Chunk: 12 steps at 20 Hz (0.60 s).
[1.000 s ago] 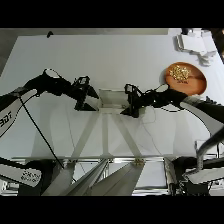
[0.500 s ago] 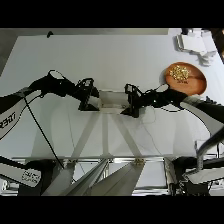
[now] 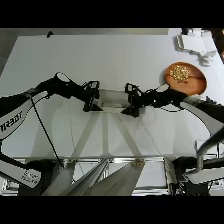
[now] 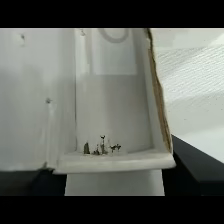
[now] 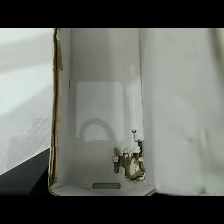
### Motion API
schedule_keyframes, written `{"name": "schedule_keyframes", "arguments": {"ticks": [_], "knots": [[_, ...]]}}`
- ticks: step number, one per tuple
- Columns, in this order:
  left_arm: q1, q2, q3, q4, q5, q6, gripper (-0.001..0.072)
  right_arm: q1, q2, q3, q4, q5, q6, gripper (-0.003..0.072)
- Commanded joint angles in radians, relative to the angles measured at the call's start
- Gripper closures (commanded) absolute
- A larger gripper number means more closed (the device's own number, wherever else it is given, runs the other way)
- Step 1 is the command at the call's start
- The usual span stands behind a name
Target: Fold the box and place the chain.
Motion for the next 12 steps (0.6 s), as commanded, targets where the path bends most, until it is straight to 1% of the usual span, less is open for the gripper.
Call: {"name": "schedule_keyframes", "arguments": {"ticks": [1, 12], "knots": [[-0.013, -0.002, 0.001, 0.027, 0.024, -0.011, 0.045, 0.0, 0.001, 0.0, -0.001, 0.003, 0.002, 0.0288], [-0.02, -0.002, 0.001, 0.038, 0.024, -0.012, 0.045, 0.0, 0.001, 0.0, -0.001, 0.003, 0.002, 0.0288]]}}
